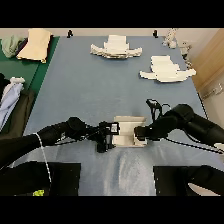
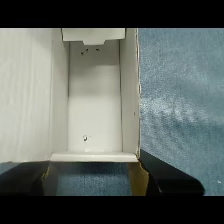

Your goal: Fold the box.

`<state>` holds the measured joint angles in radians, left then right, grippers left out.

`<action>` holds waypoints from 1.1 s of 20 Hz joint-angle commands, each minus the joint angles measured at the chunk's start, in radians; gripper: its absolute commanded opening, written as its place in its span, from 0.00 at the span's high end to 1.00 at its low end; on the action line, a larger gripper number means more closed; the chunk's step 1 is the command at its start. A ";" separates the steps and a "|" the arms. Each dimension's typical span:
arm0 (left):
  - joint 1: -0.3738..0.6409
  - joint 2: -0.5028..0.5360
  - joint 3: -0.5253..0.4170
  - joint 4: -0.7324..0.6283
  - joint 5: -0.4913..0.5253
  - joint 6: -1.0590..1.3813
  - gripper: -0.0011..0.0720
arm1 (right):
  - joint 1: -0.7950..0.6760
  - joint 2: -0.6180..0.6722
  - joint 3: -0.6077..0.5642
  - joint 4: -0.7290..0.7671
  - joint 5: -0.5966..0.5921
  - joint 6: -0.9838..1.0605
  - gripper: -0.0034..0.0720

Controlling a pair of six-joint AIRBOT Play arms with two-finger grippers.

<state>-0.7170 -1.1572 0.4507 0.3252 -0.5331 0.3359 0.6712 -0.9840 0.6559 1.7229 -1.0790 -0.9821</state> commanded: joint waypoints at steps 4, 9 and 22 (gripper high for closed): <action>0.000 -0.001 0.001 0.000 0.000 0.000 0.37 | 0.198 -0.179 0.126 -0.291 -0.130 0.348 0.36; 0.000 -0.001 0.001 0.000 0.000 0.000 0.37 | 0.198 -0.214 0.132 -0.291 -0.129 0.371 0.93; 0.000 -0.001 0.002 0.000 0.000 0.000 0.37 | 0.197 -0.211 0.132 -0.260 -0.142 0.364 0.47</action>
<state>-0.7170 -1.1576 0.4507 0.3252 -0.5335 0.3363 0.8677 -1.1954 0.7876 1.4616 -1.2167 -0.6167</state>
